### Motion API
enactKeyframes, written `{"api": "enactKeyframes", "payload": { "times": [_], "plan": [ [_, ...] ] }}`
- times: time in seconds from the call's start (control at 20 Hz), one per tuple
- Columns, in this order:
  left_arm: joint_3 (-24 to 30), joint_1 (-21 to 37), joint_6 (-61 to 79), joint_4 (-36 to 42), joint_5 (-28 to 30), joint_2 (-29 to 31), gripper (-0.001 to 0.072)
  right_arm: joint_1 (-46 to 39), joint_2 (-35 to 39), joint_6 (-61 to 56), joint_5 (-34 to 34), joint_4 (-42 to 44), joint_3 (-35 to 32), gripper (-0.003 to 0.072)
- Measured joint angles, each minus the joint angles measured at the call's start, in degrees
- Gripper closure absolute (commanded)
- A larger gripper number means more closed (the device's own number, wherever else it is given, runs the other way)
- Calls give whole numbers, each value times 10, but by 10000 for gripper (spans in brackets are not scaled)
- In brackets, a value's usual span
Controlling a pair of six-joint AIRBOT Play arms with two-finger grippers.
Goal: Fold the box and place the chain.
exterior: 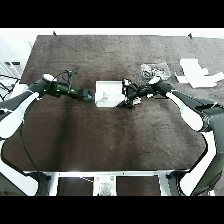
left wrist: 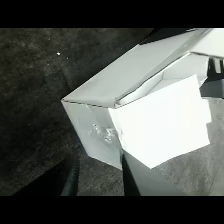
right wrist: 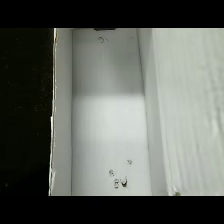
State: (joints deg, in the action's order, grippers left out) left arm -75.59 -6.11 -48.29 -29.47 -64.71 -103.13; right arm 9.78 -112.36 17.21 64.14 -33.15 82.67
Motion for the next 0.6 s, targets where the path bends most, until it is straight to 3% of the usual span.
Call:
{"api": "enactKeyframes", "payload": {
  "times": [0.2, 0.25, 0.3, 0.6],
  "plan": [
    [-1, 0, 6, 10, -7, 0, 368, 0, 0, 0, 0, 0, 0, 126],
    [-1, 0, 6, 11, -10, 0, 193, 0, 0, 0, 0, 0, 0, 126],
    [-1, 0, 6, 14, -11, 0, 168, 0, 0, 0, 0, 0, 0, 126],
    [-1, 0, 5, 26, -15, 6, 169, 0, 0, 0, 0, 0, 0, 126]
  ]
}}
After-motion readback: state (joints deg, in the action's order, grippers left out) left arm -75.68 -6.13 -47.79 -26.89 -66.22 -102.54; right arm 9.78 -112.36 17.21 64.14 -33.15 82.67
